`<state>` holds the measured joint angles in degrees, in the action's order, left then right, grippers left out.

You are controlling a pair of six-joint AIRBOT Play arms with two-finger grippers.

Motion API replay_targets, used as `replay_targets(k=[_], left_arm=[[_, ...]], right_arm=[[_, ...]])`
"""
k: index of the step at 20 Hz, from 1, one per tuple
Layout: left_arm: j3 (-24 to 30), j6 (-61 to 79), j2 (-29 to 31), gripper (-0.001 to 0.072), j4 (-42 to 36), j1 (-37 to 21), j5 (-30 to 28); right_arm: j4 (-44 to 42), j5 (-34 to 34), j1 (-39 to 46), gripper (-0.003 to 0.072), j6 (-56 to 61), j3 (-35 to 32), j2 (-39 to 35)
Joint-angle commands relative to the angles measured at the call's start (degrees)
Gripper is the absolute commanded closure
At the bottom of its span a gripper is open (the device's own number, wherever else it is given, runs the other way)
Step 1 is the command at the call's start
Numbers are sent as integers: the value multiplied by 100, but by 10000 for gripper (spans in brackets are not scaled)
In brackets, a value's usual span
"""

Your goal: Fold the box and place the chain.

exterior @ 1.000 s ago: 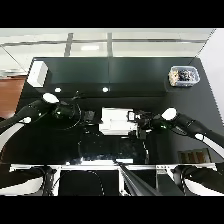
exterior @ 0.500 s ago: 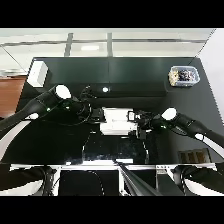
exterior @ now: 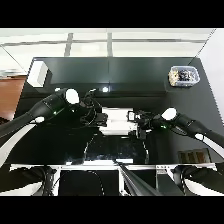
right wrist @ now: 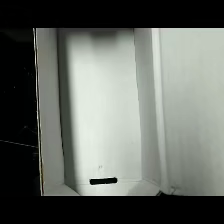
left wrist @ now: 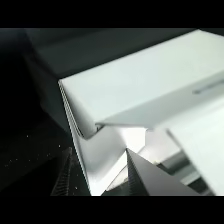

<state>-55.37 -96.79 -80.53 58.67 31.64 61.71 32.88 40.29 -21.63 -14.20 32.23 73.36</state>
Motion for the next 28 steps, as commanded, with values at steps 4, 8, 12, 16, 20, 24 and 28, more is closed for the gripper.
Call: replay_targets(k=[4,8,12,16,20,24,28], left_arm=[[-7,-1067,-2,313,1147,256,-192],[-212,-1718,-52,313,1878,511,-114],[-461,-2579,-138,313,2675,1016,-76],[-649,-2887,-404,313,2763,1309,15],[-752,-2970,-579,314,2632,1335,26],[-756,-3117,-581,313,2608,1335,26],[-756,-3123,-581,313,2594,1335,4]], right_arm=[[0,0,-4,243,2,2,4],[0,0,-4,243,2,2,4],[0,0,-4,243,2,2,4],[0,2,-4,243,2,2,4],[2,2,-4,243,2,2,4],[2,2,-4,243,2,2,4],[0,2,-4,243,2,2,4]])
